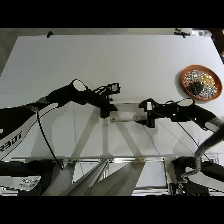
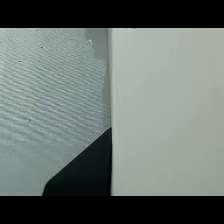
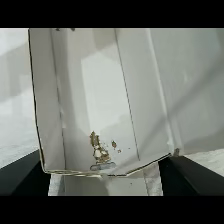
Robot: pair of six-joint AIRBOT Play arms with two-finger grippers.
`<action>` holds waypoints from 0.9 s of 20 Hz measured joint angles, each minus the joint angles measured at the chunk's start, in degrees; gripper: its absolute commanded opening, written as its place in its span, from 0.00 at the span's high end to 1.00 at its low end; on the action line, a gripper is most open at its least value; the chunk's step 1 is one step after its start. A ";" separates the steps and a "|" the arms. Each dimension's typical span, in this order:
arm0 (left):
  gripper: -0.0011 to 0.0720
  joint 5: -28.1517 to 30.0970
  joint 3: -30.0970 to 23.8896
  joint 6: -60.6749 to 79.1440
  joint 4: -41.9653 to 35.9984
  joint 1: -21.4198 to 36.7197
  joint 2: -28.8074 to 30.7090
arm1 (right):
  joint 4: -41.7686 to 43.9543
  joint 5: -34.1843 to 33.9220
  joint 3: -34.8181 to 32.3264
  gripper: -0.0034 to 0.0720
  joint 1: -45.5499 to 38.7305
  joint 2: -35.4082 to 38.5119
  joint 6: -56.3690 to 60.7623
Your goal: Fold the box and place the chain.
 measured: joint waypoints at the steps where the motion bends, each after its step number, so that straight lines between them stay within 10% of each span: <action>1: 0.97 -0.02 0.00 0.00 0.00 0.00 0.00 | -0.15 0.09 0.00 0.06 0.00 -0.07 -0.20; 18: 0.97 -0.02 0.00 -0.07 0.02 0.00 0.00 | 1.31 1.25 0.44 0.11 2.73 -4.07 -0.90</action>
